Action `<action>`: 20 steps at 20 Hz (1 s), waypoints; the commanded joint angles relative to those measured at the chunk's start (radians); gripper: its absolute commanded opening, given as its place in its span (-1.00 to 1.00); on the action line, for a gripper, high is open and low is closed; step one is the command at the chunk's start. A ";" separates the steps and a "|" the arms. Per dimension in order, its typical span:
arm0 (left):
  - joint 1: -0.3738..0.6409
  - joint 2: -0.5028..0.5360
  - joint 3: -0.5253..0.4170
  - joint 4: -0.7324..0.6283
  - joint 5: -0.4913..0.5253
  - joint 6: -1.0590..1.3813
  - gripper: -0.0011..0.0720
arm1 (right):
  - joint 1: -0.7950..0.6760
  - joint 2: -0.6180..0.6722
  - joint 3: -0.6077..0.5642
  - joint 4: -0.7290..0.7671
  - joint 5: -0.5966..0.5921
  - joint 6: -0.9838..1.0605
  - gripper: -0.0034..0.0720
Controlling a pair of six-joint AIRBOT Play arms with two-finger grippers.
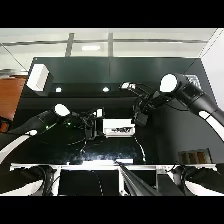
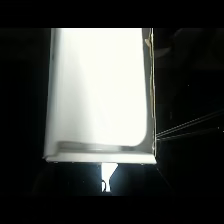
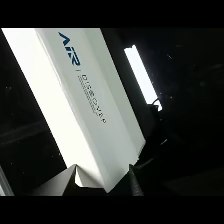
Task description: Fold the box and place the chain.
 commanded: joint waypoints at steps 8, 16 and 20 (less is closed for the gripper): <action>0.000 0.001 0.000 0.000 0.000 0.001 0.36 | 0.040 0.021 -0.002 0.063 -0.002 -0.081 -0.15; 0.000 0.001 0.000 0.000 0.000 0.001 0.36 | 0.068 0.021 -0.002 -0.013 0.018 -0.039 -0.42; 0.000 0.001 0.000 0.000 0.000 0.000 0.36 | 0.068 0.021 -0.002 -0.045 0.008 -0.023 -0.42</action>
